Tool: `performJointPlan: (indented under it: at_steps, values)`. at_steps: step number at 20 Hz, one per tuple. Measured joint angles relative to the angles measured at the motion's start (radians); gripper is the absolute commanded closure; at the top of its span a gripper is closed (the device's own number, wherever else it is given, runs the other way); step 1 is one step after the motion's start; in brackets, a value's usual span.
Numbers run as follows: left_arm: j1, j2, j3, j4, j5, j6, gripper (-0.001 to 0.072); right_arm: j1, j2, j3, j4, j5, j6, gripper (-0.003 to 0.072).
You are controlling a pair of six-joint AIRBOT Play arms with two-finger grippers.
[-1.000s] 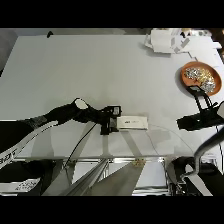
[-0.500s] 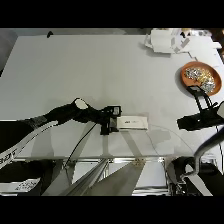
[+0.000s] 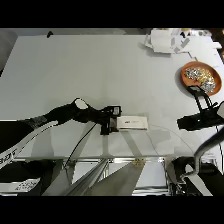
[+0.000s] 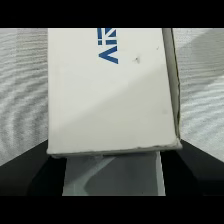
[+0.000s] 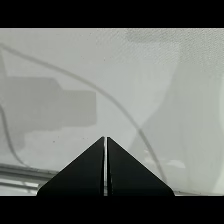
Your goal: Fold the box and place the chain.
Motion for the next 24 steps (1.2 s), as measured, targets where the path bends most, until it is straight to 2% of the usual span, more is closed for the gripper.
performJointPlan:
  at_steps: [3, 7, 10, 14, 19, 24]
  values:
    - [0.022, 0.047, 0.000, 0.013, 0.004, -0.002, 0.0705, 0.000, 0.000, 0.000, 0.000, 0.000, 0.000, 0.0667]
    - [0.103, 0.180, 0.000, 0.019, 0.007, -0.029, 0.0705, 0.000, 0.000, 0.000, 0.000, 0.000, 0.000, 0.0667]
    - [0.222, 0.295, 0.000, 0.023, 0.013, -0.123, 0.0705, 0.000, 0.000, 0.000, 0.000, 0.000, 0.000, 0.0667]
    - [0.438, 0.414, 0.000, 0.063, 0.024, -0.308, 0.0705, 0.000, 0.000, 0.000, 0.000, 0.000, 0.000, 0.0667]
    - [0.688, 0.449, 0.000, 0.298, 0.024, -0.593, 0.0703, 0.000, 0.000, 0.000, 0.000, 0.000, 0.000, 0.0667]
    - [0.816, 0.406, 0.000, 0.564, 0.011, -0.858, 0.0697, 0.000, 0.000, 0.000, 0.000, 0.000, 0.000, 0.0667]
